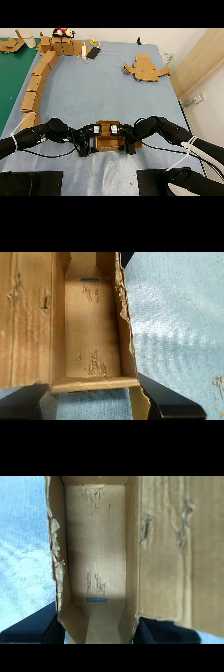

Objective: Fold the box.

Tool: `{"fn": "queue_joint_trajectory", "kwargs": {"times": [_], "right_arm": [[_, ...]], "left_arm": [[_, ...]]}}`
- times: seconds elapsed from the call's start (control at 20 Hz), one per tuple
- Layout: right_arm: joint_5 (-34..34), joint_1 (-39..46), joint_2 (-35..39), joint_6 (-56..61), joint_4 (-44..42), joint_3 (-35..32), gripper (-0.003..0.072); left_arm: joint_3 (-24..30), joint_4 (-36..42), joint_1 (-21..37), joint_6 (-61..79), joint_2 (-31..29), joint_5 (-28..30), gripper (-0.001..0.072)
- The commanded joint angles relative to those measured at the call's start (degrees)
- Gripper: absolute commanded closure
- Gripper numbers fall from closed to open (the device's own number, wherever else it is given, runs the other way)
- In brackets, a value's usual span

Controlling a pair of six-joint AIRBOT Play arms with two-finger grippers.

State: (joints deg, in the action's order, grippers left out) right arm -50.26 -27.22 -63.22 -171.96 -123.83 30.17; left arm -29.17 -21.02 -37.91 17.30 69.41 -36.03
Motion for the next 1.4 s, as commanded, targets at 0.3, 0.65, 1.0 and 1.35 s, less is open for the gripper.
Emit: {"fn": "queue_joint_trajectory", "kwargs": {"times": [0.3, 0.65, 1.0, 1.35], "right_arm": [[-1.3, 0.2, 2.2, 5.1, -0.4, 0.0, 0.0066], [-4.1, 1.3, 3.0, 6.6, 2.3, 0.0, 0.0066], [-7.0, 1.3, 8.4, 10.2, 9.5, 0.0, 0.0066], [-17.6, 1.3, 18.8, 26.2, 9.1, 0.0, 0.0068]], "left_arm": [[-0.1, 0.0, 0.1, 0.0, 0.0, 0.0, 0.0113], [-0.1, 0.0, 0.0, 0.0, 0.0, 0.0, 0.0113], [-0.1, 0.0, 0.0, 0.0, 0.0, 0.0, 0.0113], [0.0, 0.0, 0.1, 0.0, 0.0, 0.0, 0.0113]]}}
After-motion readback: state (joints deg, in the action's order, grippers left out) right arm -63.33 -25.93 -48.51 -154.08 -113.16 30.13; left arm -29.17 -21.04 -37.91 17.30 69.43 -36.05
